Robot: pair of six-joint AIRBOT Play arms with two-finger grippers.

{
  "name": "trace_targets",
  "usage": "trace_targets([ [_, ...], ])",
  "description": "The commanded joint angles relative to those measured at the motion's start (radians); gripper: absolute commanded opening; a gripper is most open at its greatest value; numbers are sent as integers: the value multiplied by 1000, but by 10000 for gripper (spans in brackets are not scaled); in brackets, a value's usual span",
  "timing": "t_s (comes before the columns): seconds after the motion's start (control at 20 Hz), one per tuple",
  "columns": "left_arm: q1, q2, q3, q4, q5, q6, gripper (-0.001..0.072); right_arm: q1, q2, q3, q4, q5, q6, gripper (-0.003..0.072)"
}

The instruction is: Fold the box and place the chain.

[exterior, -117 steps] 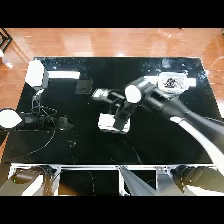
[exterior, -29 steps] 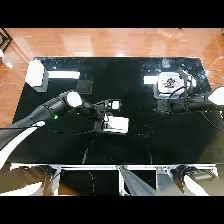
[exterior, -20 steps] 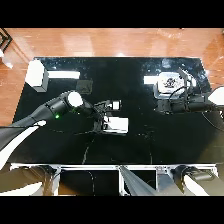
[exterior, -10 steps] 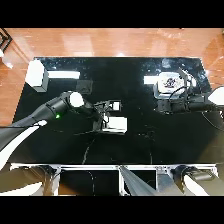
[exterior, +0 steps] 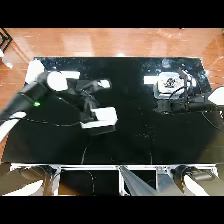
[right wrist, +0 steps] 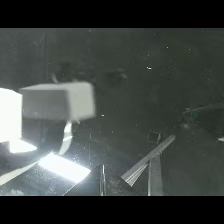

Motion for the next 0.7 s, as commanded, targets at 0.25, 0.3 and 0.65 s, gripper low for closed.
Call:
trace_targets([
  [0.25,629,227,18,198,-151,-246,22,0,1,0,3,2,-12,22],
  [0.3,710,231,18,202,-124,-256,23,-1,1,0,3,2,-16,22],
  [0.65,1032,83,1,23,208,-267,23,0,1,0,3,-14,-23,22],
])
